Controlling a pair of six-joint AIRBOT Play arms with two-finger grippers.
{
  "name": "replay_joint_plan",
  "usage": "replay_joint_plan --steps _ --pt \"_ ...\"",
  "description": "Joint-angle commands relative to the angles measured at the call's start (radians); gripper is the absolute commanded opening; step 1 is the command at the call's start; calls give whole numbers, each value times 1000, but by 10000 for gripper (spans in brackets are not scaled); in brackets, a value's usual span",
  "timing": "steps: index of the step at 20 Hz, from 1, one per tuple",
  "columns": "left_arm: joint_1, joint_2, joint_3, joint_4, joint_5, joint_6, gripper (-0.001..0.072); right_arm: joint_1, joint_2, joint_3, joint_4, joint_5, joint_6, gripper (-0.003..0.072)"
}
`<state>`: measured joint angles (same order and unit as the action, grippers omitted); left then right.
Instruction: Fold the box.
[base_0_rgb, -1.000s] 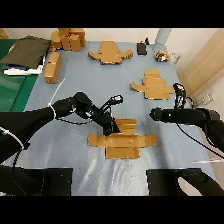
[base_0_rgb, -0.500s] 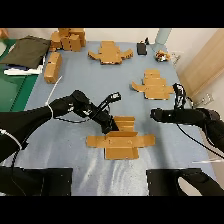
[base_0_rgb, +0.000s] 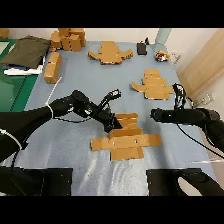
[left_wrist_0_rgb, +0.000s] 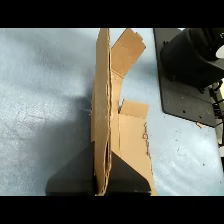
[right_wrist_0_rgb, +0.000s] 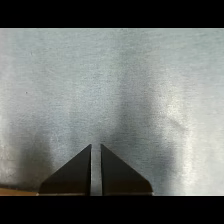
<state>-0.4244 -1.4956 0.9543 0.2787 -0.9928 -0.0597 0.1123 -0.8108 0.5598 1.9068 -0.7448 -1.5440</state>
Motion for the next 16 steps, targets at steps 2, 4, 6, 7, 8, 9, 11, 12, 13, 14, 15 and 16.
replay_joint_plan --steps 2,4,6,7,8,9,11,12,13,14,15,16 --pt "0 -2 -18 -4 33 18 14 -1 0 0 1 1 0 93" --pt "0 -9 -27 6 35 18 14 -1 0 0 1 1 0 93" --pt "0 -13 -37 14 24 15 15 -1 0 0 1 2 0 93" --pt "0 -13 -38 14 7 15 15 -1 0 0 1 2 0 93" --pt "0 -13 -38 14 -11 15 15 -1 0 0 1 2 0 93" --pt "0 -13 -38 16 -29 11 15 -1 0 0 1 3 0 92" --pt "0 -13 -39 24 -56 8 15 -1 0 0 1 2 0 93" --pt "0 -13 -40 30 -58 4 15 -1 0 0 1 2 0 92" --pt "0 -13 -40 43 -56 -5 15 -1 0 0 1 2 0 93" --pt "0 -13 -41 46 -55 -8 15 -1 0 0 1 2 0 93" --pt "0 -13 -42 47 -53 -8 15 -1 0 0 1 1 0 93" --pt "0 -13 -42 47 -53 -8 15 -1 0 0 2 0 0 92"
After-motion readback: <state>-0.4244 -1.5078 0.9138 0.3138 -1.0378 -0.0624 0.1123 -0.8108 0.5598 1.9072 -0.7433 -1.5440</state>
